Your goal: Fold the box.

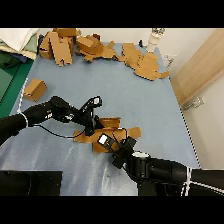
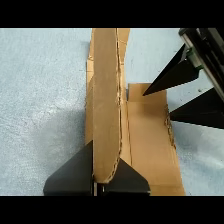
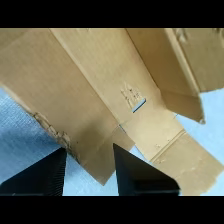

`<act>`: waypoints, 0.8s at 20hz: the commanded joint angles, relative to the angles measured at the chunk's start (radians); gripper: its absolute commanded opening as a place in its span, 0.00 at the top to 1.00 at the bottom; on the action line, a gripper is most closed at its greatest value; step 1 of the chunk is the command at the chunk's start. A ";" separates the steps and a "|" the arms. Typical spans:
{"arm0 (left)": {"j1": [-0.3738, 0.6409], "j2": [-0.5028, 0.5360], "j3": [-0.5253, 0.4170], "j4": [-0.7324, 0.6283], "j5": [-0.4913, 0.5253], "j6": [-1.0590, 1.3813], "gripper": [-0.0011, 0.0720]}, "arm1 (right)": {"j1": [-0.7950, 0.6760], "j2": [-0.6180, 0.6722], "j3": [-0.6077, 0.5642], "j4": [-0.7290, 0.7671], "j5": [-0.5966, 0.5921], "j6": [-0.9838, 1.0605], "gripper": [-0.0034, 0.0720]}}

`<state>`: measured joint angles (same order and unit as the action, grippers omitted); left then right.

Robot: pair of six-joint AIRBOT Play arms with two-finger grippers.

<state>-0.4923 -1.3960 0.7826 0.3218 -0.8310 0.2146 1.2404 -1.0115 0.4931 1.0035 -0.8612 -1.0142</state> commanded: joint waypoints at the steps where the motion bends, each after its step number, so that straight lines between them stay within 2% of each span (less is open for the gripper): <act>1: -0.001 0.000 0.000 0.000 0.000 -0.006 0.97 | 0.000 -0.003 0.020 -0.031 0.007 0.001 0.34; 6: -0.001 0.000 0.000 0.000 0.001 -0.006 0.97 | 0.000 -0.003 0.032 -0.061 0.007 0.001 0.34; 12: 0.000 0.000 0.000 0.000 0.001 -0.006 0.97 | -0.019 -0.003 0.031 -0.070 -0.045 0.000 0.34; 14: 0.000 0.000 0.000 0.000 0.001 -0.006 0.97 | -0.058 0.009 0.019 -0.068 0.018 -0.075 0.34; 16: -0.001 0.000 0.000 0.000 0.001 -0.006 0.97 | -0.113 0.047 -0.013 -0.031 0.162 -0.177 0.34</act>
<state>-0.4923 -1.3960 0.7822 0.3218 -0.8303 0.2089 1.1805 -0.9943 0.5053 0.9398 -0.8345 -1.0779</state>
